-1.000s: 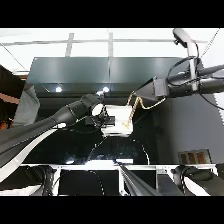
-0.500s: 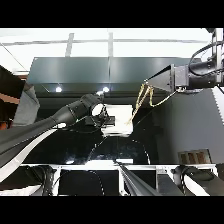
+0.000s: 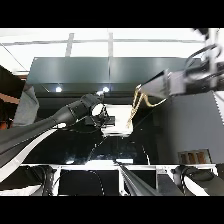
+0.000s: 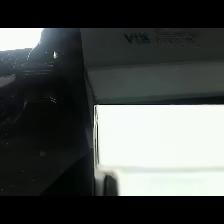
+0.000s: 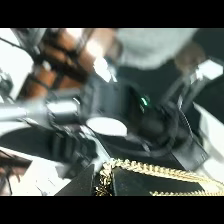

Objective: Fold the box and place the chain.

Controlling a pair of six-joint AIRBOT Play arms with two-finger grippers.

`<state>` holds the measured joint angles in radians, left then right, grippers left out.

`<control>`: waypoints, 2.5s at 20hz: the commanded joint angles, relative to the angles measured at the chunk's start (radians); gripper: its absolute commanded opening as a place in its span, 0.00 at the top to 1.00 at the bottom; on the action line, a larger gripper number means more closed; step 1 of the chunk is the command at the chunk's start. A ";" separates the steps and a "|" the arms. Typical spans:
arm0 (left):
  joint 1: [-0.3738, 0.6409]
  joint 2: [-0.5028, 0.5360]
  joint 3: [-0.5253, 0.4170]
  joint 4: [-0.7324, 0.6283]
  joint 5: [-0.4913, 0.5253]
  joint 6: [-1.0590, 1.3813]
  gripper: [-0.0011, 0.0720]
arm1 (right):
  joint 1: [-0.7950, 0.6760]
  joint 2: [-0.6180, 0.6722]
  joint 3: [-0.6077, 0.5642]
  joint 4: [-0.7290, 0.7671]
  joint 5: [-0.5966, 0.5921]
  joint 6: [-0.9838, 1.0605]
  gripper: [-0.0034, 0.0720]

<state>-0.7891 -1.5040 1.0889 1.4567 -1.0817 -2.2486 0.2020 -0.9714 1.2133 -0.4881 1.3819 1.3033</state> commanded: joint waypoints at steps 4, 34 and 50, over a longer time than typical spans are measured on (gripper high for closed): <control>0.000 0.001 0.001 0.000 -0.001 0.000 0.95 | 0.177 -0.010 -0.278 -0.159 -0.265 0.055 0.93; 0.000 0.001 0.001 -0.003 0.004 0.000 0.95 | -0.307 -0.307 -0.455 -0.896 -0.932 0.607 0.00; 0.000 0.001 0.001 -0.003 0.000 0.000 0.95 | -0.313 -0.558 -0.229 -0.848 -0.927 0.619 0.02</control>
<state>-0.7891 -1.5040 1.0889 1.4532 -1.0782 -2.2482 -0.1104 -1.5143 0.9810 -1.3373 0.4744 1.9190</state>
